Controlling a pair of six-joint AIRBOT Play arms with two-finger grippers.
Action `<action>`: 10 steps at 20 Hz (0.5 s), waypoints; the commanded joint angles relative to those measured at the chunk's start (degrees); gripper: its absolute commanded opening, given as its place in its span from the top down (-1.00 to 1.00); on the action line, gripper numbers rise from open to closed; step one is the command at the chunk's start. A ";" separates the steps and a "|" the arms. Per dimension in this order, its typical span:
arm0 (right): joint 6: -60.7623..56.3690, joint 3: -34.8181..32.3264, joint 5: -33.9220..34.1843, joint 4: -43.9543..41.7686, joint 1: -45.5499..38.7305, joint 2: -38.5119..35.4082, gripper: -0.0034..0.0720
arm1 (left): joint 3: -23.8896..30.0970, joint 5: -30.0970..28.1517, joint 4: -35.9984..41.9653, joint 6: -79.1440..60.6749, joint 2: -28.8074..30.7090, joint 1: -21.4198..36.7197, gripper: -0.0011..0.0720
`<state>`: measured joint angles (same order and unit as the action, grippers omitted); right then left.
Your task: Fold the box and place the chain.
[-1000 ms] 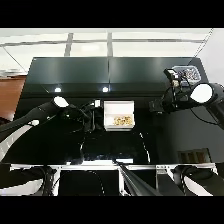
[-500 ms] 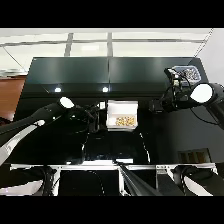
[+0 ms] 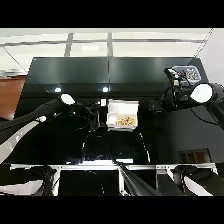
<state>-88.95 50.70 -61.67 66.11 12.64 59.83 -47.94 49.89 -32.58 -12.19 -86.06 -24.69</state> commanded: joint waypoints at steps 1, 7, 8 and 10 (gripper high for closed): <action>0.00 0.00 -0.02 -0.02 0.00 0.02 0.37 | -1.38 1.20 0.00 -1.57 -0.79 -0.26 -0.97; 0.00 0.00 0.07 0.02 0.00 0.02 0.37 | -1.29 3.06 -0.26 -1.53 -0.79 -1.95 -0.90; 0.00 0.00 0.13 0.02 0.00 0.02 0.37 | -1.29 2.49 -0.39 -1.51 -0.79 -2.47 -0.80; 0.02 0.00 0.48 0.02 0.00 0.04 0.37 | -1.29 1.86 -0.44 -1.46 -0.79 -3.34 -0.35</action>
